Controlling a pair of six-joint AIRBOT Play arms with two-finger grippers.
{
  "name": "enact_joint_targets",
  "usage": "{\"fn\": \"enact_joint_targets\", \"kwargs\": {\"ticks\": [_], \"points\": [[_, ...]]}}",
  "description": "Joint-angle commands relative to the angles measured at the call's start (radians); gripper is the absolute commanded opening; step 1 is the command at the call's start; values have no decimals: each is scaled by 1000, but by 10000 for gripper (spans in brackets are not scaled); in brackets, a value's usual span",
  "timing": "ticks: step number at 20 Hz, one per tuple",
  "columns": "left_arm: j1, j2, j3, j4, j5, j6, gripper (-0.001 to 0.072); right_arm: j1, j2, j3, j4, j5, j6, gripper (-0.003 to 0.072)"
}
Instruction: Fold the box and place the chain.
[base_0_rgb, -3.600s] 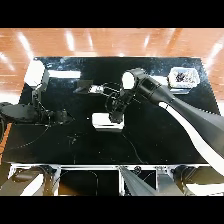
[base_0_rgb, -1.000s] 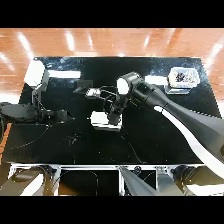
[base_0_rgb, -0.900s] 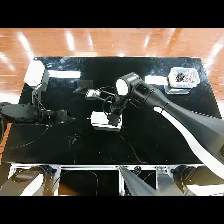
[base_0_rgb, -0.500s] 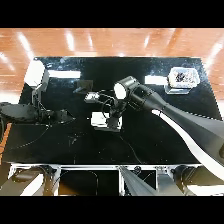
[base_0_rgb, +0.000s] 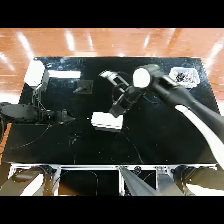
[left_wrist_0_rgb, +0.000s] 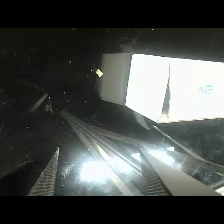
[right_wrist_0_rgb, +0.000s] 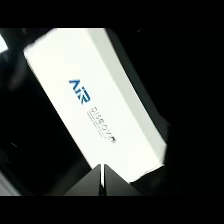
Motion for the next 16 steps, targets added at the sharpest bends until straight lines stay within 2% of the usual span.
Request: {"fn": "enact_joint_targets", "kwargs": {"ticks": [1, 3, 4, 6, 10, 16], "points": [[0, -1, 0, 0, -3, 14, 610, -48, 141, -188, 114, -251, 318, 30], [0, -1, 0, 0, -4, 20, 610, 0, 238, -405, 239, -579, 552, 29], [0, -1, 0, 0, -6, 23, 610, 45, 255, -480, 317, -684, 581, 30], [0, -2, 0, 0, -6, 38, 610, 145, 242, -555, 382, -805, 621, 30], [0, -3, 0, 0, -6, 44, 610, 199, 177, -567, 392, -838, 667, 30], [0, -3, 0, 0, 1, 44, 610, 143, 161, -566, 400, -835, 666, 29]]}}
